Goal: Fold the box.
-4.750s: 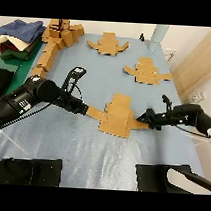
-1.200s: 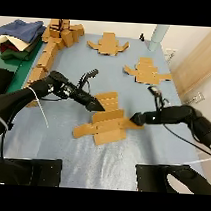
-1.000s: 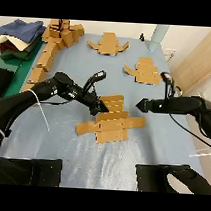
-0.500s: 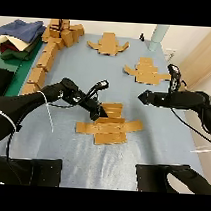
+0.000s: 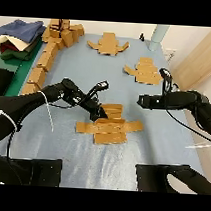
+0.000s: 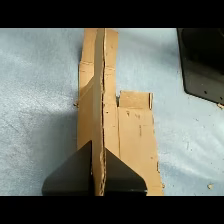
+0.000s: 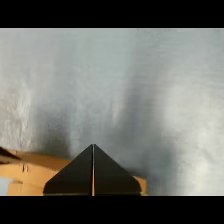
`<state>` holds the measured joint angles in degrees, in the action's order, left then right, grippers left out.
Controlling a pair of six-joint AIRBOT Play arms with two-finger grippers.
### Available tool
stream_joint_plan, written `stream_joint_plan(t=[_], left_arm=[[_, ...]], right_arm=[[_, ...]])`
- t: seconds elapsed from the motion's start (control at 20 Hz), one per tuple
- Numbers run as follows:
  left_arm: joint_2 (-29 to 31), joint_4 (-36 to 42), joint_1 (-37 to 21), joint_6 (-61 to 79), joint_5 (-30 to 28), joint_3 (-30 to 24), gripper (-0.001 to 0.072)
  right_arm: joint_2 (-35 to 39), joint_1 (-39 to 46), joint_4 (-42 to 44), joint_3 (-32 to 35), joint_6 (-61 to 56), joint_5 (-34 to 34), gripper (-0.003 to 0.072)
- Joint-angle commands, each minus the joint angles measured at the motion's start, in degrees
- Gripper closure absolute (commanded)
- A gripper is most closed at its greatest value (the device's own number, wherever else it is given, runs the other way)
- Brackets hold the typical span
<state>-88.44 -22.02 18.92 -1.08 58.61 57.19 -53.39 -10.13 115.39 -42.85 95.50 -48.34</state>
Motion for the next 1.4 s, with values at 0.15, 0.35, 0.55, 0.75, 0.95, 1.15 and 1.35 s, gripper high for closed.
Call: stream_joint_plan(t=[0.15,0.35,0.55,0.75,0.95,1.15,1.35], left_arm=[[0.0,-0.1,0.0,-0.4,0.0,0.0,0.0697],[0.0,-0.1,0.0,-0.4,0.1,0.0,0.0697],[-0.1,-0.1,0.0,-0.4,0.0,0.0,0.0697],[-0.1,0.0,0.0,-0.4,0.0,0.0,0.0697],[-0.1,0.0,0.0,-0.4,0.1,0.0,0.0697],[-0.1,0.0,0.0,-0.4,0.0,0.0,0.0696],[-0.1,0.0,0.0,-0.4,0.0,0.0,0.0697]], right_arm=[[2.9,-18.1,-10.6,1.3,2.0,-12.9,0.0683],[7.4,-41.6,-25.9,7.8,2.0,-10.0,0.0656],[5.0,-51.3,-32.3,14.3,2.0,-5.9,0.0196],[1.7,-51.3,-38.0,14.4,2.0,2.2,0.0196],[-1.7,-51.3,-42.6,14.4,2.0,4.1,0.0183],[-2.6,-51.3,-46.3,14.3,0.7,7.2,0.0184],[-1.3,-51.3,-53.6,11.9,-14.4,5.2,0.0185]])
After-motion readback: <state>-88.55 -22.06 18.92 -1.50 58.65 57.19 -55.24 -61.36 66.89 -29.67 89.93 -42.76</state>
